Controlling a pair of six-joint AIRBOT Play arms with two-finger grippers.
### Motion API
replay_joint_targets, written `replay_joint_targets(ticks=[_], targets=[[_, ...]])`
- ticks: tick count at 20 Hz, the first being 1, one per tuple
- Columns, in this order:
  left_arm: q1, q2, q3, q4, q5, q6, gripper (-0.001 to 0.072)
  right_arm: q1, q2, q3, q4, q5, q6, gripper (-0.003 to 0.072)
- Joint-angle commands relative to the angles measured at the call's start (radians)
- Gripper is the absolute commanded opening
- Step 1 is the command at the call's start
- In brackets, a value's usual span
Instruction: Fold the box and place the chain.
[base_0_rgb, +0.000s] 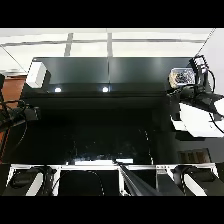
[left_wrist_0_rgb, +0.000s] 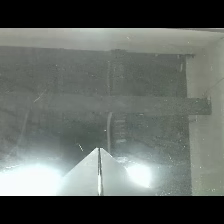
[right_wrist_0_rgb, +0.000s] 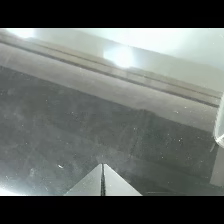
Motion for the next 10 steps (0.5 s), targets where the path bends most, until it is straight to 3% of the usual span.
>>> replay_joint_targets(ticks=[1, 7, 10], targets=[[0.0, 0.001, -0.001, 0.0, 0.0, 0.0, 0.003, 0.001, 0.0, 0.0, 0.0, 0.0, 0.0, 0.0022], [0.0, 0.001, -0.001, 0.0, 0.0, 0.0, 0.003, 0.001, 0.0, 0.0, 0.002, -0.002, 0.002, 0.0022], [0.0, 0.001, -0.001, 0.0, 0.0, 0.0, 0.003, 0.001, 0.0, 0.0, 0.118, -0.022, 0.001, 0.0022]])
